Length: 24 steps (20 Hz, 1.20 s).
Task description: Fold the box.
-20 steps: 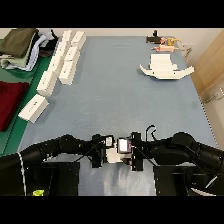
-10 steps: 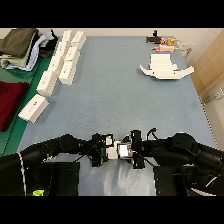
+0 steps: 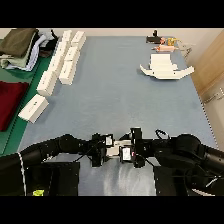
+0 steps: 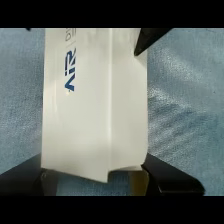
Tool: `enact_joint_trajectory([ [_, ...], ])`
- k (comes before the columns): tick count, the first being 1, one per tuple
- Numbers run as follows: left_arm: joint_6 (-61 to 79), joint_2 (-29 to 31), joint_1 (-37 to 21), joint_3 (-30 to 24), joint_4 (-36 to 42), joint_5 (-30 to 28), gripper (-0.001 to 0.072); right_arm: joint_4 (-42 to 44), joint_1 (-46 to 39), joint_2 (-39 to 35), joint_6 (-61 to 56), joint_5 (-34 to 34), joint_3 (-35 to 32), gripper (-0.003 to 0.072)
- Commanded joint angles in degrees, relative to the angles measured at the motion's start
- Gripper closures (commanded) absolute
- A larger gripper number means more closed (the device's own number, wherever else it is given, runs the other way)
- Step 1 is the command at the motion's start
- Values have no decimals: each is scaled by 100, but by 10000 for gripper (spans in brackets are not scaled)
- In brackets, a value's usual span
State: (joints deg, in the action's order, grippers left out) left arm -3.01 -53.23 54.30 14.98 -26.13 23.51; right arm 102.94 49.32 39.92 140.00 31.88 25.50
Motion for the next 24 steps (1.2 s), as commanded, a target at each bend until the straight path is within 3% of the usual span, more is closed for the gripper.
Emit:
enact_joint_trajectory([
  [1,2,0,0,2,0,2,249,-219,9,48,0,-164,2,178],
  [3,2,0,0,2,0,2,248,-153,13,195,2,-146,2,180],
  [4,2,0,0,2,0,2,248,-105,39,262,2,-142,2,209],
  [5,2,0,0,2,0,2,248,-48,79,299,2,-129,2,299],
  [7,2,0,0,2,0,2,248,39,168,313,0,-72,2,310],
  [10,2,0,0,2,0,2,248,52,223,332,2,120,2,412],
  [13,2,0,0,2,0,2,248,105,223,332,0,249,2,427],
  [15,2,0,0,2,0,2,248,173,223,332,0,315,2,550],
  [24,2,0,0,2,0,2,248,507,223,332,2,638,0,542],
])
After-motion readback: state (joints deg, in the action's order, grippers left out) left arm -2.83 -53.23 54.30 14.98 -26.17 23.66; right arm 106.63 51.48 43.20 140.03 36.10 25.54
